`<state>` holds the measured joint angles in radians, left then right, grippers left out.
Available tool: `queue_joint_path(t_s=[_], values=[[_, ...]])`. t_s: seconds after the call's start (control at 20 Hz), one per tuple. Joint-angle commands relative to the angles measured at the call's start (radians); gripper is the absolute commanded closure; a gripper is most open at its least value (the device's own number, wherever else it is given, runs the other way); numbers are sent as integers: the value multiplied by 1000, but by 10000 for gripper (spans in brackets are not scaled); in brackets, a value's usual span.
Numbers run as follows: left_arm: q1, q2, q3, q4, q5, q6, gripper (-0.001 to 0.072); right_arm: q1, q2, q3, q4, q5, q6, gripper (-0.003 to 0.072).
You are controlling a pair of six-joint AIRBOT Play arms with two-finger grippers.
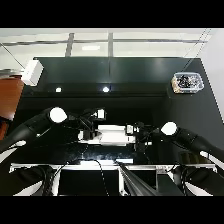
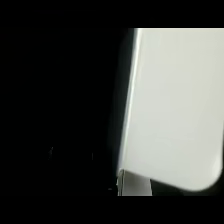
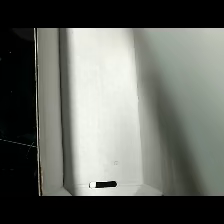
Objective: Fold the box and place the chain.
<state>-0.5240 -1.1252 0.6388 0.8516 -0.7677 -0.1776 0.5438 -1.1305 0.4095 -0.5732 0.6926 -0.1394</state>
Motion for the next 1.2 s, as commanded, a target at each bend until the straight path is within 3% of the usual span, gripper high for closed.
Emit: queue_joint_path(t_s=[0.0, 0.15, 0.2, 0.25, 0.3, 0.35, 0.5, 0.65, 0.9, 1.05, 1.15], values=[[58, 83, 1, 34, -37, -87, 0, 1, 0, 0, 0, 2, -1, 296], [101, 165, 1, 34, -161, -159, 12, 1, 0, 0, 0, 2, -1, 296], [111, 186, 1, 34, -214, -204, 70, 1, 0, 0, 0, 2, -1, 296], [121, 203, 1, 34, -272, -261, 291, 1, 0, 0, 0, 2, -1, 296], [128, 213, 1, 34, -333, -283, 627, 1, 0, 0, 0, 2, -1, 296], [132, 216, 0, 34, -396, -286, 684, 1, 0, 0, -1, 2, -1, 296], [118, 216, -22, -44, -427, -375, 685, 1, 0, 0, -1, 2, -1, 296], [71, 215, -77, -227, -232, -372, 685, 1, 0, 0, -1, 2, -1, 296], [8, 149, -114, -347, 164, -372, 684, 1, 0, 0, -1, 2, -1, 296], [-14, 71, -113, -409, 289, -373, 684, 1, 0, 0, -1, 2, -1, 296], [-21, 15, -113, -407, 291, -372, 684, 1, 0, 0, -1, 2, -1, 296]])
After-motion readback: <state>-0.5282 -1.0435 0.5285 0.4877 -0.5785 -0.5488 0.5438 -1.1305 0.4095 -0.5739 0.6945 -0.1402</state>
